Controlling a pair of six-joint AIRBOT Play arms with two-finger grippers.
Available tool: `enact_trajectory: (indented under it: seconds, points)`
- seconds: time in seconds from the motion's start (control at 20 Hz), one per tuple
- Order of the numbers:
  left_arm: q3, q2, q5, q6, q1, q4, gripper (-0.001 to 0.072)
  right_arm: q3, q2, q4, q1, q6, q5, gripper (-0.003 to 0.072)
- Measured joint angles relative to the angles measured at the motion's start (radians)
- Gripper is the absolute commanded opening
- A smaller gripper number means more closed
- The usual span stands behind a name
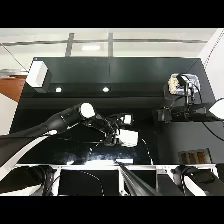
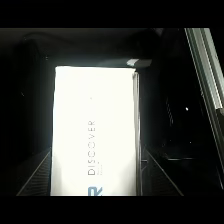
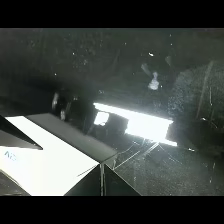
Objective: Fold the box and place the chain.
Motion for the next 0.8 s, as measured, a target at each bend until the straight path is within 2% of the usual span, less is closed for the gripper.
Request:
enact_trajectory:
  seconds: [0.3,0.35,0.4,0.45,0.5,0.65,0.8]
  points:
    - [-0.010,-0.028,0.042,-0.060,-0.015,0.069,0.0702,0.000,0.000,0.000,0.000,0.000,-0.005,0.0032]
    - [-0.010,-0.030,0.050,-0.073,-0.016,0.085,0.0669,0.000,0.000,0.000,0.000,0.000,-0.006,0.0032]
    - [-0.010,-0.032,0.053,-0.086,-0.017,0.098,0.0582,0.000,0.000,0.000,0.000,0.000,-0.006,0.0032]
    - [-0.010,-0.032,0.059,-0.107,-0.017,0.113,0.0406,0.000,0.000,0.000,0.000,0.000,-0.007,0.0032]
    - [-0.008,-0.033,0.062,-0.141,-0.017,0.127,0.0368,0.000,0.000,-0.001,0.000,0.000,-0.010,0.0031]
    - [0.014,-0.022,0.051,-0.338,0.001,0.211,0.0359,0.000,0.000,-0.003,0.000,0.000,-0.017,0.0031]
    - [0.032,0.032,0.014,-0.546,0.085,0.314,0.0349,0.000,0.000,-0.005,0.000,0.000,-0.024,0.0031]
